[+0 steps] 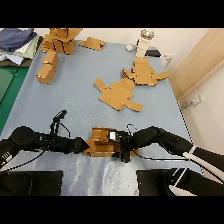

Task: Fold the box.

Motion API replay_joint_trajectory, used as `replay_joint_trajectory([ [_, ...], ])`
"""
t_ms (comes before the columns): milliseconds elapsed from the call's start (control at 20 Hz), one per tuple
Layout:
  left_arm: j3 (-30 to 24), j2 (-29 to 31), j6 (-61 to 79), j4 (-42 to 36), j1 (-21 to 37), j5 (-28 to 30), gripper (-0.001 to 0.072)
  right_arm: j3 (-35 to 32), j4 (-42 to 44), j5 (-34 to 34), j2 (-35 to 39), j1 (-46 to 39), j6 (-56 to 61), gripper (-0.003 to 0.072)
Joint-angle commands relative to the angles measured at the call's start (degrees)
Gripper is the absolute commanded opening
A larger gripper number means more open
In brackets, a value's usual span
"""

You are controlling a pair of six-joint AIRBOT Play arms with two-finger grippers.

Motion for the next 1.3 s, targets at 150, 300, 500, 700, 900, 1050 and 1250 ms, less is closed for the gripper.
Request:
replay_joint_trajectory([
  [150, 0.2, -2.7, -1.9, -0.1, -0.8, -1.4, 0.0494, 0.1, 0.0, 0.0, 0.0, 0.0, 0.0, 0.0478],
  [300, 1.7, -4.3, -3.8, 0.7, -1.7, -0.7, 0.0495, 0.1, 0.0, 0.0, 0.0, 0.0, 0.0, 0.0478],
  [500, 4.8, -5.2, -11.8, 7.5, -7.4, 3.0, 0.0495, 0.1, 0.0, 0.0, 0.0, 0.0, 0.0, 0.0478],
  [700, 8.2, -9.0, -20.7, 15.2, -15.4, 6.6, 0.0495, 0.1, 0.0, 0.0, 0.0, 0.0, 0.0, 0.0478],
  [900, 13.2, -12.6, -32.4, 27.3, -19.1, 6.6, 0.0495, 0.1, 0.0, 0.0, 0.0, 0.0, 0.0, 0.0478],
  [1050, 17.0, -14.4, -37.2, 32.7, -21.0, 4.2, 0.0495, 0.1, 0.0, 0.0, 0.0, 0.0, 0.0, 0.0478],
  [1250, 19.8, -17.8, -42.6, 36.5, -24.3, 3.7, 0.0494, 0.1, 0.0, 0.0, 0.0, 0.0, 0.0, 0.0478],
])
